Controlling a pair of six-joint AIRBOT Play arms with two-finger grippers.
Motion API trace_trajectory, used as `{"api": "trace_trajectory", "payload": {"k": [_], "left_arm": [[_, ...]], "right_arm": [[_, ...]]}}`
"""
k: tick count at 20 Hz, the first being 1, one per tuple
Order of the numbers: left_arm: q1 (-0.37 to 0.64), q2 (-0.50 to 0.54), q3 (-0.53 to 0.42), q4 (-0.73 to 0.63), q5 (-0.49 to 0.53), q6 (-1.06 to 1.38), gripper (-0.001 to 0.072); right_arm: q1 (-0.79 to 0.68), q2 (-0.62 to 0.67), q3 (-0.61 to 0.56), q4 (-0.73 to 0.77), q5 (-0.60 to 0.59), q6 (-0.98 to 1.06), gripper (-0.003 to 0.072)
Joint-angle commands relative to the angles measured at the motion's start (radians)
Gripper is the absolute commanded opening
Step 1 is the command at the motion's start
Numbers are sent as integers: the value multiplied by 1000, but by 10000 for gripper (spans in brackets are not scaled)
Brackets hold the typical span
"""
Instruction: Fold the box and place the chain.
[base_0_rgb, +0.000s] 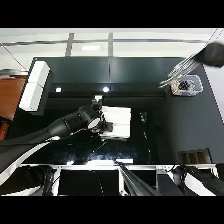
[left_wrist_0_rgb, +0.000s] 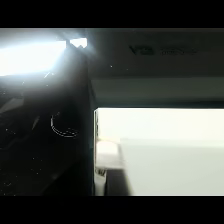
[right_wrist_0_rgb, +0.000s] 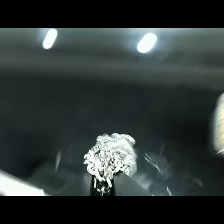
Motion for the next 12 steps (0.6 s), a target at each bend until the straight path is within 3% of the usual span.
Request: {"api": "trace_trajectory", "payload": {"k": [1,6,12], "left_arm": [[0,0,0,0,2,1,28],[0,0,0,-1,1,1,28],[0,0,0,0,2,2,28]], "right_arm": [[158,85,-152,38,56,-49,17],[410,92,-298,89,-17,-24,17],[595,88,-307,100,-186,16,17]]}}
